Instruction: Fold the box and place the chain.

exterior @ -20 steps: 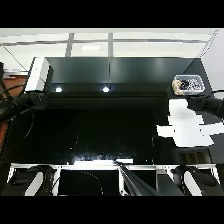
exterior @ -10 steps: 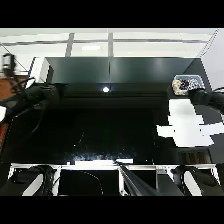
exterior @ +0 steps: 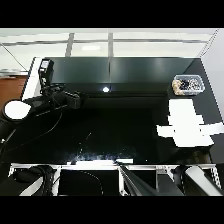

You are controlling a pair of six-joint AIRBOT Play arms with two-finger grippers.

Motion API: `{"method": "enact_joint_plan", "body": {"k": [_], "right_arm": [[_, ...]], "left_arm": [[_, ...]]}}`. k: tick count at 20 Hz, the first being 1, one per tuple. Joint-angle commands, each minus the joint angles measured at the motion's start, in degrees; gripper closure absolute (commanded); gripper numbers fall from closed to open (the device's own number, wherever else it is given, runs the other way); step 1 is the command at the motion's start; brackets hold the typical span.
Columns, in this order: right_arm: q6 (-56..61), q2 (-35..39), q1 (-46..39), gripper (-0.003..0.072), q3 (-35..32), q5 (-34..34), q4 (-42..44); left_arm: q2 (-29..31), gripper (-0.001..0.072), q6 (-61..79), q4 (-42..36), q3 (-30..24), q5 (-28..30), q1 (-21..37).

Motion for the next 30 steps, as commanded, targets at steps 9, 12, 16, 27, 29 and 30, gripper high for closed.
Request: {"method": "enact_joint_plan", "body": {"k": [9,12,16,27,29,30], "right_arm": [[-23.65,-41.07,-9.25,-0.0014,28.68,42.82,27.12],[-24.55,-44.92,-4.81,-0.0014,28.70,43.52,26.58],[-24.87,-46.29,0.00,-0.0013,29.77,44.85,22.21],[-23.78,-45.75,1.79,0.0494,30.62,53.48,17.38],[-23.32,-44.68,2.34,0.0569,30.60,53.72,16.90],[-23.37,-43.87,3.06,0.0571,30.56,53.57,16.39]], "left_arm": [[-1.16,0.0004,-0.04,0.04,0.07,0.83,-0.55],[-1.16,0.0004,-0.07,0.02,0.07,0.96,-0.55],[-1.16,0.0004,-0.09,0.02,0.07,0.85,-0.55],[-1.16,0.0005,-0.07,0.09,0.07,0.81,-0.55],[-1.16,0.0005,-0.07,0.09,0.07,0.81,-0.55],[-1.16,0.0005,-0.07,0.09,0.07,0.81,-0.55]]}}
